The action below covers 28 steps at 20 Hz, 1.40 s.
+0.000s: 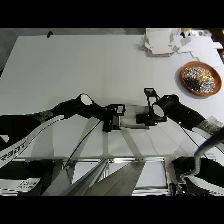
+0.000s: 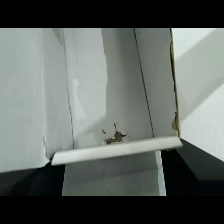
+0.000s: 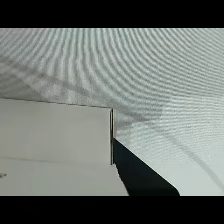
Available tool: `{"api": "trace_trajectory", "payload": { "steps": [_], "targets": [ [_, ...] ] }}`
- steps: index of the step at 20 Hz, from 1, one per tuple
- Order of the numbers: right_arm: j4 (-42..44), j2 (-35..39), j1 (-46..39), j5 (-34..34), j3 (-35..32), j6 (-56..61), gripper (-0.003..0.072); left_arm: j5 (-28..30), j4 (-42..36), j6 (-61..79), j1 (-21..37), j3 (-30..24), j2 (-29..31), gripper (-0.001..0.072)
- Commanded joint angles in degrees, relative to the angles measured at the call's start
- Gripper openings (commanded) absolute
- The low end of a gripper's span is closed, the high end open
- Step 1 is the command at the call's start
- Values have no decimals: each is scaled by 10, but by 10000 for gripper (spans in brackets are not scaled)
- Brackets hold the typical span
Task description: Fold the box and place the chain.
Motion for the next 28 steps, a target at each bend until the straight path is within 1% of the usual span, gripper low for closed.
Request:
{"api": "trace_trajectory", "payload": {
  "steps": [1,3,4,6,9,10,11,12,13,20,21,22,26,28],
  "targets": [
    [0,-1,1,1,0,-19,18,0,2,4,0,0,0,88],
    [0,-1,1,1,0,-19,20,0,2,4,0,0,0,88],
    [0,-1,1,0,0,-19,54,0,2,4,0,0,0,88],
    [0,-1,1,-1,0,-18,274,0,2,4,0,0,0,88],
    [0,-1,0,-1,0,-15,271,0,2,4,0,0,0,88],
    [0,-1,1,-1,0,-16,253,0,2,4,0,0,0,88],
    [0,-2,1,-1,0,-15,218,0,2,4,0,0,0,88],
    [0,-2,1,0,0,-15,201,0,2,4,0,0,0,88],
    [0,-3,1,0,0,-15,152,0,2,4,0,0,0,88],
    [0,-7,1,-3,0,10,151,0,2,4,0,0,0,88],
    [0,-7,1,-3,0,10,135,0,2,4,0,0,0,88],
    [0,-7,1,-3,0,12,100,0,2,4,0,0,0,88],
    [8,-7,1,-3,0,19,100,0,2,4,0,0,0,88],
    [9,-7,1,-3,0,43,102,0,2,4,0,0,0,88]
  ]
}}
